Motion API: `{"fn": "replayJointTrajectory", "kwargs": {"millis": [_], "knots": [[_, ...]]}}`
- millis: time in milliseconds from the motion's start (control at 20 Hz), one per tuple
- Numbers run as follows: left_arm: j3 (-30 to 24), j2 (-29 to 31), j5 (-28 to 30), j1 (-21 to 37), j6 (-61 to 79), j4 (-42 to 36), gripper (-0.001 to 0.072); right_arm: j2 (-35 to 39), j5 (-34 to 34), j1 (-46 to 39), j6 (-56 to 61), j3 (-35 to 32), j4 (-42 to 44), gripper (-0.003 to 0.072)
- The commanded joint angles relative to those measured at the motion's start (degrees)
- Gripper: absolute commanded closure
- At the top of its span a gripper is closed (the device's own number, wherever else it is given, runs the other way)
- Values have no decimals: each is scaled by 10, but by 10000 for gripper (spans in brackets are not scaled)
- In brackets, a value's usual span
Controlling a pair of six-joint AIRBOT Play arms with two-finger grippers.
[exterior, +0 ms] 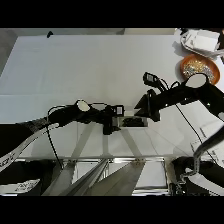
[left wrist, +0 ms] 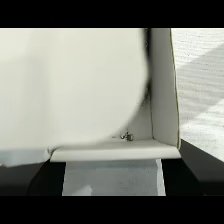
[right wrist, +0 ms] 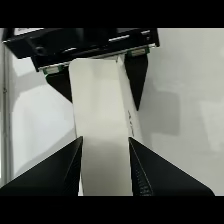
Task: Fold the box and place the chain.
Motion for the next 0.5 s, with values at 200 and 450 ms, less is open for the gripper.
{"fn": "replayJointTrajectory", "kwargs": {"millis": [200, 450], "knots": [[0, 0, 0, 0, 0, 0, 396, 14, -19, 41, 0, -23, -108, 343], [0, 0, 0, 0, 0, 0, 396, 14, -54, 66, 0, -36, -129, 346]]}}
